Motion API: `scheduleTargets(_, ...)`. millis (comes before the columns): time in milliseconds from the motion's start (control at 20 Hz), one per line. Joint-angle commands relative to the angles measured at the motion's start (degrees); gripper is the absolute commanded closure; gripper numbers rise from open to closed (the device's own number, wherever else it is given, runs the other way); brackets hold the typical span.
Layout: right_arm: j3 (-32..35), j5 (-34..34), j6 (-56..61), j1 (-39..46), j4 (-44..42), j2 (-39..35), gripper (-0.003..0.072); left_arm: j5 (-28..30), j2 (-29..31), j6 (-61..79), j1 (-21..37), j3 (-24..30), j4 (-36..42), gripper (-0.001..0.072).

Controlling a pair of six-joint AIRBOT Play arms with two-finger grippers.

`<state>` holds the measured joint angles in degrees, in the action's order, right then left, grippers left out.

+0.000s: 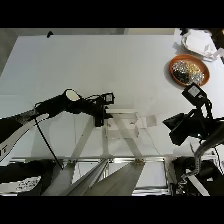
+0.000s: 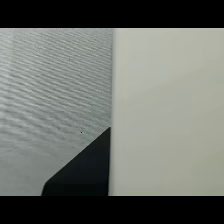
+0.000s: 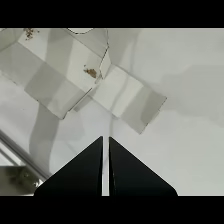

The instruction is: Fold the box and place the chain.

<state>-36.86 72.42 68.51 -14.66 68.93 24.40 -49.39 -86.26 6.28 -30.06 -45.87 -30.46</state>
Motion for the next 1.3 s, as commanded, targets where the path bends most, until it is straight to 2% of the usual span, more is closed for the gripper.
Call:
scheduleTargets(0, 0.02, -0.07, 0.22, -0.04, -1.77, 0.02, 0.0646, -0.15, -0.02, -0.33, -0.04, 0.02, 0.00, 0.0698)
scheduleTargets(450, 0.02, -1.38, -1.73, -0.04, -2.32, 0.85, 0.0672, -0.15, -0.02, -0.31, -0.04, 0.02, 0.00, 0.0698)
scheduleTargets(600, 0.04, -0.15, -2.67, -0.04, -6.51, 4.22, 0.0671, -0.15, -0.02, -0.31, -0.04, 0.02, 0.00, 0.0698)
scheduleTargets(900, 3.89, -2.47, -26.25, -0.04, -6.84, 18.29, 0.0669, -0.17, -0.02, -0.33, -0.04, 0.02, 0.00, 0.0698)
scheduleTargets(950, 4.24, -2.34, -30.49, -0.04, -6.67, 20.65, 0.0647, -0.15, -0.02, -0.33, -0.04, 0.02, 0.00, 0.0698)
scheduleTargets(1100, 4.26, -0.24, -34.95, -0.04, -2.14, 23.58, 0.0276, -0.17, -0.02, -0.33, -0.04, 0.02, 0.00, 0.0698)
scheduleTargets(1250, 4.26, 0.63, -38.07, -0.04, -2.19, 23.34, 0.0251, -0.15, -0.02, -0.33, -0.04, 0.02, 0.00, 0.0698)
